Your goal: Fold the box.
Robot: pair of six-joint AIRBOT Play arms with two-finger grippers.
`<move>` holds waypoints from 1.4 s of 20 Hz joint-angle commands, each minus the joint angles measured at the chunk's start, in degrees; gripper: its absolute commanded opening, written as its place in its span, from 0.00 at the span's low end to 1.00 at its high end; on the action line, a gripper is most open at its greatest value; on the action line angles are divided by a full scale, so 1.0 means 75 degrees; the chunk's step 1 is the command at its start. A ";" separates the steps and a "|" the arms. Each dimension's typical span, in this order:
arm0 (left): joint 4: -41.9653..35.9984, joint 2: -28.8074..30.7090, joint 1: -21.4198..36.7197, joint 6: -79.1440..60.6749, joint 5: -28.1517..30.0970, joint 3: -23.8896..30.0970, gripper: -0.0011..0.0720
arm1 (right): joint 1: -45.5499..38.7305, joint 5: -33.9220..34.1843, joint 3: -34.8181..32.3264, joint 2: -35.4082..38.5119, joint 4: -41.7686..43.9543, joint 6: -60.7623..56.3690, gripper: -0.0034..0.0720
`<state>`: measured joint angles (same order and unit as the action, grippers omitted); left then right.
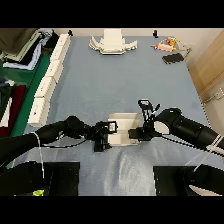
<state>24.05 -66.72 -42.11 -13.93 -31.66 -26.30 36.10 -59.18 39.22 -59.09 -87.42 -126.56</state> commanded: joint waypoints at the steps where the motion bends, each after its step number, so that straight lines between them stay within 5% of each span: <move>1: 0.0000 0.0006 0.0009 0.0006 0.0119 -0.0006 1.00 | 0.0216 -0.0131 0.0265 0.0000 -0.0274 -0.0195 0.06; 22: -0.0125 0.0003 -0.0009 0.0242 0.0152 -0.0006 1.00 | 0.0918 -0.0568 0.0405 -0.0571 -0.0714 -0.1323 0.05; 23: -0.0125 0.0003 -0.0009 0.0239 0.0149 -0.0006 0.92 | 0.0918 -0.0530 0.0405 -0.0568 -0.0711 -0.1323 0.05; 24: -0.0122 0.0003 -0.0009 0.0239 0.0134 -0.0006 0.66 | 0.0918 -0.0484 0.0405 -0.0568 -0.0711 -0.1323 0.06; 25: -0.0119 0.0003 -0.0009 0.0236 0.0102 -0.0006 0.51 | 0.0918 -0.0437 0.0405 -0.0568 -0.0708 -0.1323 0.06; 27: -0.0122 0.0003 -0.0009 0.0239 0.0102 -0.0006 0.51 | 0.0918 -0.0437 0.0405 -0.0568 -0.0691 -0.1317 0.06; 28: -0.0122 0.0003 -0.0009 0.0242 0.0102 -0.0006 0.51 | 0.0918 -0.0437 0.0405 -0.0568 -0.0691 -0.1317 0.18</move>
<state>23.18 -66.72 -42.24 -12.21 -30.68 -26.30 42.94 -63.05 42.13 -63.46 -92.53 -136.22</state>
